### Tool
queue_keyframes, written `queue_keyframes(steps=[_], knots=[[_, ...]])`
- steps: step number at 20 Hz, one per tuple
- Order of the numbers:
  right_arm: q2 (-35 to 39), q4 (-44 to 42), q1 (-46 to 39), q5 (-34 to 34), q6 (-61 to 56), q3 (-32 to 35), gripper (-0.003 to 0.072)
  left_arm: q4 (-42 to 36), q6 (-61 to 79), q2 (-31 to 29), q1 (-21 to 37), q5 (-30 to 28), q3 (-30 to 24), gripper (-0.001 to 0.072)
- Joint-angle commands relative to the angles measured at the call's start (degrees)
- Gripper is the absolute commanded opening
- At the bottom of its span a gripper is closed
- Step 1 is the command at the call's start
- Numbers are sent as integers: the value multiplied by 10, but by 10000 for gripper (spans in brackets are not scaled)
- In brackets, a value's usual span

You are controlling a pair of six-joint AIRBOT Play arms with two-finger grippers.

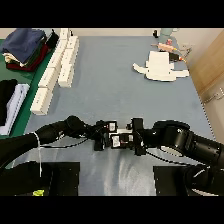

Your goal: Fold the box.

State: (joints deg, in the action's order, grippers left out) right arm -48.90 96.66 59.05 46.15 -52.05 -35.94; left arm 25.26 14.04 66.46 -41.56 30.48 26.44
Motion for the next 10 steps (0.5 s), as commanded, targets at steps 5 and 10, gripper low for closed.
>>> queue_keyframes(steps=[5, 10], knots=[[8, 17, 0, -9, 0, -1, 538, 0, 1, 0, 0, 0, 0, 521], [8, 26, 0, -20, 0, -5, 521, 0, 1, 0, 0, 0, 0, 520]])
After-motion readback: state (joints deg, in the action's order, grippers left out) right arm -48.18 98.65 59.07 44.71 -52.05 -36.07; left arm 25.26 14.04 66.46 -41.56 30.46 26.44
